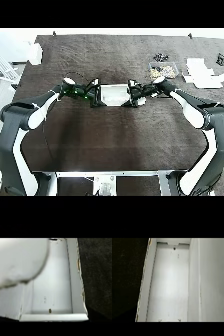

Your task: Fold the box and place the chain.

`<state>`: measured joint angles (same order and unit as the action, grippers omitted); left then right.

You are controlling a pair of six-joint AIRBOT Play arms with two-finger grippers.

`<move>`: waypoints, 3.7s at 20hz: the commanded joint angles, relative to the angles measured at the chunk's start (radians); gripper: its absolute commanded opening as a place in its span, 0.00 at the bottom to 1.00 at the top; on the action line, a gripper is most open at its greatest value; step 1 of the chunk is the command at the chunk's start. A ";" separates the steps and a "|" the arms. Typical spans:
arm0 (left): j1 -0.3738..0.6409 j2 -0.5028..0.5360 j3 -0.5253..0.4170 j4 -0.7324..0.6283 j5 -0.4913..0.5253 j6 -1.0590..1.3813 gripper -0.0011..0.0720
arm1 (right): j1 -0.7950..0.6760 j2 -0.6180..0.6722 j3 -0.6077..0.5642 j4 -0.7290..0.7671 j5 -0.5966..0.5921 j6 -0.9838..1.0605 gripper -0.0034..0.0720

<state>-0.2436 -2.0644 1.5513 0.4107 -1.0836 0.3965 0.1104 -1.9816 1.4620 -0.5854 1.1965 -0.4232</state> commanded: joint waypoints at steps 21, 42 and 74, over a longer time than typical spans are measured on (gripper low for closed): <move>0.001 -0.001 0.001 0.000 0.027 -0.003 0.58 | 0.002 0.000 0.000 0.000 0.002 0.000 0.83; 0.001 -0.001 0.001 0.000 0.027 -0.003 0.58 | -0.140 0.105 0.000 -0.011 0.110 0.162 1.00; 0.001 -0.001 0.001 0.000 0.027 -0.003 0.58 | -0.042 -0.024 0.189 0.030 -0.018 0.521 0.06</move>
<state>-0.2432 -2.0647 1.5520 0.4103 -1.0561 0.3939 0.0490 -1.9785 1.6367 -0.4671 1.1767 0.0586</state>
